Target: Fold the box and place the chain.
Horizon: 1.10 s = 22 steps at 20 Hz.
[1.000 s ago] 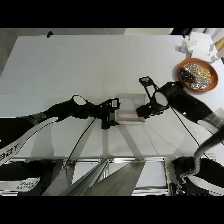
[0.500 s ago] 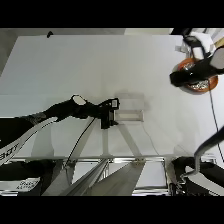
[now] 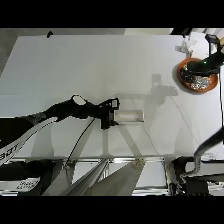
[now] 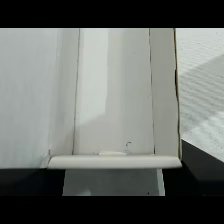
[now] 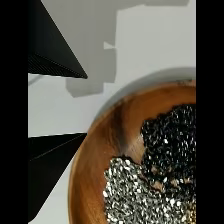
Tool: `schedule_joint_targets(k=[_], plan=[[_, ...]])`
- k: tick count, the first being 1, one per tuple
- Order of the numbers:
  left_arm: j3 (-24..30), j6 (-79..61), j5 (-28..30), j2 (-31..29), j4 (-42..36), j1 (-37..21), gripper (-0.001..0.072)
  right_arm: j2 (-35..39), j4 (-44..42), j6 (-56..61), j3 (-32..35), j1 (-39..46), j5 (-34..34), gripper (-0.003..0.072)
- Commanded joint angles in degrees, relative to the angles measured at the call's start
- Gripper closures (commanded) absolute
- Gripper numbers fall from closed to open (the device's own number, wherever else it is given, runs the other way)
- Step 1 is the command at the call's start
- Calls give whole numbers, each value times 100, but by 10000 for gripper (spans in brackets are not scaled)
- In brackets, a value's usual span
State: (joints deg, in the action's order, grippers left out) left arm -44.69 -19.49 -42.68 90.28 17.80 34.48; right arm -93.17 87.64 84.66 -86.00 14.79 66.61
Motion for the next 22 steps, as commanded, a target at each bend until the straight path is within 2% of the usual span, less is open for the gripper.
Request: schedule_joint_targets(k=[1, 9, 15, 22], plan=[[-2, 0, 2, -4, -2, 2, 571, -730, 81, 66, -409, 236, -142, 338], [-2, -2, 2, -4, -2, 2, 571, -1187, 289, 369, -409, 282, -468, 339], [-2, 0, 2, -7, -2, 2, 571, -1211, 201, 546, -409, 581, -737, 342], [-2, 0, 2, -4, -2, 2, 571, -1279, -376, 192, -409, 671, -850, 345]])
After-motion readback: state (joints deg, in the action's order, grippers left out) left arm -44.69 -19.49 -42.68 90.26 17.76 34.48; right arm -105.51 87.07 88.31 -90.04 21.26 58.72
